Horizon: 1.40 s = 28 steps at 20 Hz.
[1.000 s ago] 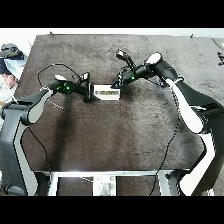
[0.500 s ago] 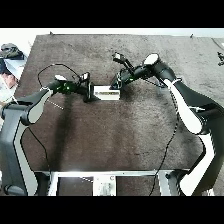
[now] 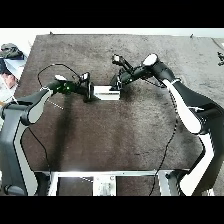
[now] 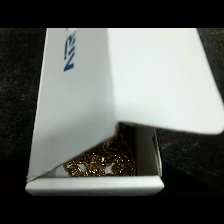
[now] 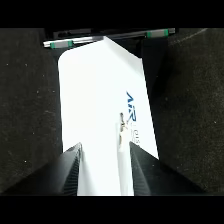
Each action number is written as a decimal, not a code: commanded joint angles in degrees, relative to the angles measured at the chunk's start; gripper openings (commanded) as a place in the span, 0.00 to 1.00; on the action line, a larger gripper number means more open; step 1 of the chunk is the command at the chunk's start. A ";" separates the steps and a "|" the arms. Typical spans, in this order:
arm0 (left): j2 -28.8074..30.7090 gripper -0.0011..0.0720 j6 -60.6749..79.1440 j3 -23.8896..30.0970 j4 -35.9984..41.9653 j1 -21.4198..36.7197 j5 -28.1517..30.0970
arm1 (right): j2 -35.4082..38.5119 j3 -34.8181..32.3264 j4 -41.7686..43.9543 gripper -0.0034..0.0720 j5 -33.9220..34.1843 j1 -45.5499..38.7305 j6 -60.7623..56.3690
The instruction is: Fold the box and place the chain.
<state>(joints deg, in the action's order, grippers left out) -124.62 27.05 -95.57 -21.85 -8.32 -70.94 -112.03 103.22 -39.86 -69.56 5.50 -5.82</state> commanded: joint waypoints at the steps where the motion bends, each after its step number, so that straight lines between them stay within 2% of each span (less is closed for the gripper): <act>1: -0.02 0.59 0.02 -0.02 -0.02 0.02 0.00 | -0.26 -0.02 -1.57 0.42 0.44 0.09 0.26; 7: -0.02 0.59 0.02 -0.02 0.00 0.02 0.00 | -0.24 -0.02 -2.38 0.41 5.97 0.15 0.39; 9: -0.02 0.59 0.02 -0.02 0.00 0.02 0.00 | -0.17 -0.02 -2.32 0.41 5.35 0.15 0.72; 11: -0.02 0.59 0.02 -0.02 0.00 0.02 0.00 | -0.20 -0.02 -2.38 0.27 4.24 0.15 0.72; 18: -0.02 0.59 0.02 -0.02 -0.02 0.02 0.02 | -0.20 -0.02 -2.73 0.27 2.08 0.44 0.72; 23: -0.02 0.59 0.02 -0.02 0.00 0.02 0.00 | -0.20 -0.02 -10.16 0.27 2.69 2.54 0.15; 28: -0.02 0.59 0.00 -0.02 0.00 0.02 0.02 | -0.24 -0.04 -11.39 0.27 -0.11 3.82 -0.46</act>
<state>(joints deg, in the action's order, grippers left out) -124.62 27.03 -95.57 -21.82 -8.29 -70.91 -112.20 103.22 -49.95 -67.29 8.60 -5.91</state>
